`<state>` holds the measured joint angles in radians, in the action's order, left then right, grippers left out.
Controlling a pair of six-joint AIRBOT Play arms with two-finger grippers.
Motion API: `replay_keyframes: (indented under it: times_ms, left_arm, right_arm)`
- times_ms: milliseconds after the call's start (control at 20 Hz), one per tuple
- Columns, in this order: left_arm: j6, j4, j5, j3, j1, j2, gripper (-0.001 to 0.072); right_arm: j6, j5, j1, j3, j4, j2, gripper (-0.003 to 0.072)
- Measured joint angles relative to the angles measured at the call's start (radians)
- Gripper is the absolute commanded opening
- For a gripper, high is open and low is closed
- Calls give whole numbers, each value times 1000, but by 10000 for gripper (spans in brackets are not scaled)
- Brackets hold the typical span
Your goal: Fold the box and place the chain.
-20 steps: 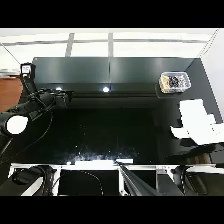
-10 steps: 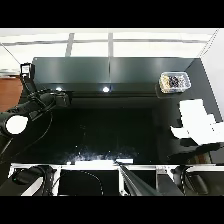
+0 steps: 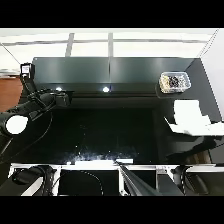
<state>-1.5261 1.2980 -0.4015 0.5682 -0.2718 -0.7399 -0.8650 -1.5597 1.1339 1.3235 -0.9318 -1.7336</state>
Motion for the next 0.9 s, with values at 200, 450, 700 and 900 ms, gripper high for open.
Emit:
replay_keyframes:
  times_ms: [200, 450, 700, 900]
  left_arm:
    - [0, 3, 1, 0, 0, 0, 712]
    - [0, 2, 2, 0, -1, 0, 712]
    - [0, -20, -8, 0, -26, -9, 712]
    - [-4, -72, -67, 0, -80, -57, 713]
  right_arm:
    - [-26, 6, -91, -155, 16, 93, 11]
    - [-79, 191, -258, -455, 191, 339, 11]
    - [-90, 441, -525, -764, 476, 629, 11]
    - [61, 546, -764, -917, 675, 787, 12]
